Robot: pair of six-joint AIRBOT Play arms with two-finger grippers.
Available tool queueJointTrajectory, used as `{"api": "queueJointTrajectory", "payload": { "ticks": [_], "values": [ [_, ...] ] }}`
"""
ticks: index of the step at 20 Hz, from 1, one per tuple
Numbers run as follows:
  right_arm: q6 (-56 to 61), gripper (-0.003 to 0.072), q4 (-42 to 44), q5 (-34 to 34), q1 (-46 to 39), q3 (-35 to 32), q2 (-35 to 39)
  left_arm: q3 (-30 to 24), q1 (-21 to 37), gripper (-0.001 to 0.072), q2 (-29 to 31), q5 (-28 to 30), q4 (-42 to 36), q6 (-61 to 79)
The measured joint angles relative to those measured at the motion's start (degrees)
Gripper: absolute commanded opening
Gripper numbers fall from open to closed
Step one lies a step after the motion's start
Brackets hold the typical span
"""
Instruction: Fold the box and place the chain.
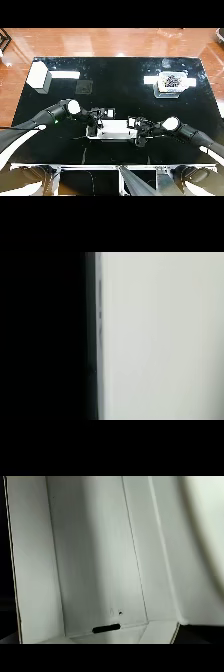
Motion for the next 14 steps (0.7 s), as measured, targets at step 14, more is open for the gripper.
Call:
{"api": "queueJointTrajectory", "payload": {
  "ticks": [14],
  "values": [
    [-3.96,0.0651,5.03,-0.70,0.00,-0.04,-0.04,0.04,0.00,0.0024,0.00,0.02,0.13,0.00]
  ]
}}
